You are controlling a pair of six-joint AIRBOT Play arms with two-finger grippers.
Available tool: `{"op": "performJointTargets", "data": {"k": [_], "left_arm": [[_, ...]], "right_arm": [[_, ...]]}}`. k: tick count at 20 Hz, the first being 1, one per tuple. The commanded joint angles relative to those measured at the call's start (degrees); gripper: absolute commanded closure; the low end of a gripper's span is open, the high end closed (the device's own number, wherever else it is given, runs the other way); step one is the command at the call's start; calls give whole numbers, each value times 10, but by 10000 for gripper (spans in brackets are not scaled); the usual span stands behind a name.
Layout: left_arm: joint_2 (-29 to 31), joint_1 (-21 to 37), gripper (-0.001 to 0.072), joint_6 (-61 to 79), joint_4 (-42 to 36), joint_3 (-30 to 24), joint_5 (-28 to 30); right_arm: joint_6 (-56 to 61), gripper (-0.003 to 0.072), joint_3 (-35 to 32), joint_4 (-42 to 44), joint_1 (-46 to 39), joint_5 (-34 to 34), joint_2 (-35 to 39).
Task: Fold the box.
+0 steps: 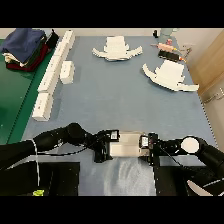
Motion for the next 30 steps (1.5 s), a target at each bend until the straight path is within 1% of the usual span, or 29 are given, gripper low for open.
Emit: {"op": "performJointTargets", "data": {"k": [1, 4, 6, 14, 18, 23, 29, 30], "left_arm": [[13, -1, 8, -9, 2, -12, 19], [36, -1, 8, -3, -10, -30, 36], [42, -1, 8, -2, -10, -36, 35], [43, -4, 8, 0, -11, -36, 35], [42, -28, 8, 6, -10, -36, 48], [42, -28, 8, 6, -21, -36, 60], [41, -42, 10, 6, -30, -35, 76], [41, -42, 131, 6, -30, -35, 76]], "right_arm": [[0, 178, 0, 0, 0, 0, 0], [0, 178, 0, 0, 0, 0, 0], [0, 178, 0, 0, 0, 0, 0], [0, 178, 0, 0, 0, 0, 0], [0, 178, 1, 0, 0, 0, 0], [0, 178, 1, 0, 0, 0, 0], [0, 178, 0, 0, 0, 0, 0], [0, 178, 0, 0, 0, 0, 0]]}}
